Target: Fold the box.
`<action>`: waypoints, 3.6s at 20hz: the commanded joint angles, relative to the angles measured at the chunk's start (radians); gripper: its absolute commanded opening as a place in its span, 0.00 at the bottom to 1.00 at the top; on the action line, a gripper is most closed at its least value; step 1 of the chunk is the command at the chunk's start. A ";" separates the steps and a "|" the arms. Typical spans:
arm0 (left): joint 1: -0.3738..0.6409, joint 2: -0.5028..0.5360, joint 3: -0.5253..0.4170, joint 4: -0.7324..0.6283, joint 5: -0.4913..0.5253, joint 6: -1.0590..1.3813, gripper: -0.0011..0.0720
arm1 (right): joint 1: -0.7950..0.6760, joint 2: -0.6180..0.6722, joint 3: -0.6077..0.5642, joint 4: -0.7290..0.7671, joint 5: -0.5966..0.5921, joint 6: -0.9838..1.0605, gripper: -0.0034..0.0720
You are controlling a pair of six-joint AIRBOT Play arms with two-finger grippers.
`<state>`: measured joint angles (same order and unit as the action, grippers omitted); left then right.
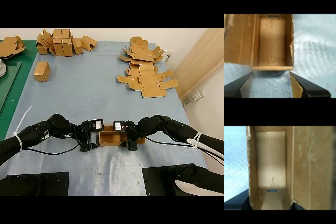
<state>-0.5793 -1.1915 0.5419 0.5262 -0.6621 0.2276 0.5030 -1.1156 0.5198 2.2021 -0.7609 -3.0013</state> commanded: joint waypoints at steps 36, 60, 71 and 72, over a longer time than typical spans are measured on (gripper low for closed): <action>-0.068 -0.043 0.031 -0.056 0.034 -0.011 0.50 | 0.000 -0.001 -0.001 0.001 0.000 0.000 0.71; -0.068 -0.043 0.031 -0.056 0.034 -0.011 0.50 | -0.007 0.113 0.050 -0.355 -0.113 0.270 1.00; -0.068 -0.043 0.031 -0.056 0.034 -0.011 0.50 | -0.002 0.576 0.049 0.089 -0.398 0.937 1.00; -0.068 -0.043 0.031 -0.056 0.034 -0.011 0.50 | -0.002 0.594 0.049 0.180 -0.398 0.937 1.00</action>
<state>-0.6476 -1.2339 0.5716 0.4702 -0.6285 0.2165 0.4973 -0.6064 0.5690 2.0575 -1.1393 -2.1727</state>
